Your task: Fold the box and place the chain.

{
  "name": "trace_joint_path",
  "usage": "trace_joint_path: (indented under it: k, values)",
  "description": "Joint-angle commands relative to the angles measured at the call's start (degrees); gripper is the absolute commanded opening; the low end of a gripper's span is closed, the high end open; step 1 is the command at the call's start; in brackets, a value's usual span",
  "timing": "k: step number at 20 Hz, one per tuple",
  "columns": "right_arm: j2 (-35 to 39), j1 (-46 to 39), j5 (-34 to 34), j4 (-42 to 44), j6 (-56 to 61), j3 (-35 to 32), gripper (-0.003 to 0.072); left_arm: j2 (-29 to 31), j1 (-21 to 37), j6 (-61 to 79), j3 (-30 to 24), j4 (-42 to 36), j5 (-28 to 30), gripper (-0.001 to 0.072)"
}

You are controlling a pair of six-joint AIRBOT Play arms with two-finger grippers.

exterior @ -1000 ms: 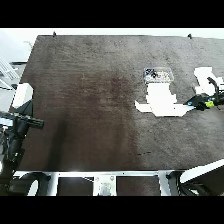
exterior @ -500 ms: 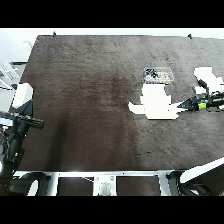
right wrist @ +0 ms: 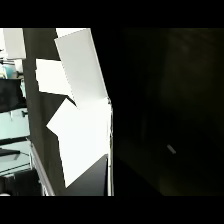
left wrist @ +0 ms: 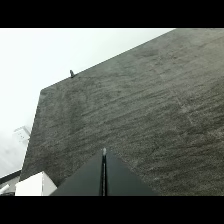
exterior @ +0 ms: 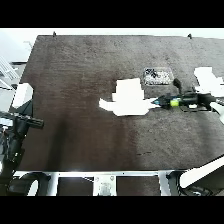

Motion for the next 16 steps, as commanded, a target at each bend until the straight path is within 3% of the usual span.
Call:
trace_joint_path:
  k: [1, 5, 8, 12, 14, 15, 16]
  values:
    - [0.55, 10.58, -9.18, 4.15, 3.26, -0.15, 0.0004, 0.04, -0.04, 0.0, -0.02, 0.02, 0.0, 0.0021]
    - [0.55, 15.89, -15.63, 4.11, 6.36, 1.44, 0.0004, 0.04, -0.04, 0.0, -0.02, 0.0, -0.2, 0.0021]
    - [0.55, 16.06, -17.27, 4.13, 7.72, 1.86, 0.0004, 0.04, -0.04, -0.13, -0.02, -0.11, -0.2, 0.0021]
    - [0.55, 16.09, -17.46, 3.93, 7.69, 2.1, 0.0004, 0.04, -0.04, -0.24, -0.02, -0.31, -4.68, 0.0024]
    - [0.55, 16.09, -17.35, 3.65, 7.69, 2.75, 0.0004, 0.02, -0.04, -0.92, 0.0, -0.85, -6.16, 0.0715]
    - [0.55, 16.09, -17.05, 3.67, 7.69, 3.06, 0.0004, 0.02, -0.04, -4.55, -0.02, -2.21, -5.51, 0.0609]
    - [0.55, 16.11, -16.81, 3.63, 7.69, 3.37, 0.0004, 0.02, -0.04, -7.34, 0.0, -2.19, -5.46, 0.0597]
